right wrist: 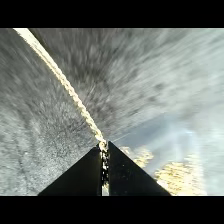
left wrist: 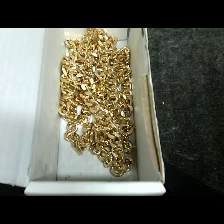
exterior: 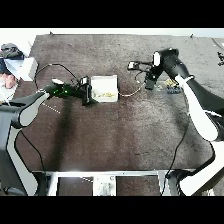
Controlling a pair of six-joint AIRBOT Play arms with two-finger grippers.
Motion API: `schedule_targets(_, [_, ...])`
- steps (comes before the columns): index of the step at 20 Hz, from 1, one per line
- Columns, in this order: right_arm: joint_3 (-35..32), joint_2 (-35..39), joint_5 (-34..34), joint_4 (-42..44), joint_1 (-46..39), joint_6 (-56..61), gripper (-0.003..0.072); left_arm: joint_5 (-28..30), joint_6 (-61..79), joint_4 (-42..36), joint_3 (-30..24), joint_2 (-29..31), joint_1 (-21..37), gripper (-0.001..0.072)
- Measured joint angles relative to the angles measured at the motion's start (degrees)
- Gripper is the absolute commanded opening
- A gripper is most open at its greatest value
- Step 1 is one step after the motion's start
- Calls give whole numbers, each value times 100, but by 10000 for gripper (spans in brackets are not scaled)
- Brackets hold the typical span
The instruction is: Fold the box and place the chain.
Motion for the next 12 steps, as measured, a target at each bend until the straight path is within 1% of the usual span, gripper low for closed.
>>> schedule_targets(4, [0, 826, -35, 448, 354, 197, -12, 2, 0, 2, 0, 0, 0, 275])
schedule_targets(7, [0, 1381, -264, 632, 664, 385, -12, 2, 0, 0, 0, 0, 0, 275])
schedule_targets(9, [0, 1676, -516, 765, 898, 444, -12, 0, 0, 0, 0, 0, 0, 275])
schedule_targets(12, [0, 1941, -1082, 1001, 1279, 544, -12, 2, -2, 0, 0, 0, 0, 275])
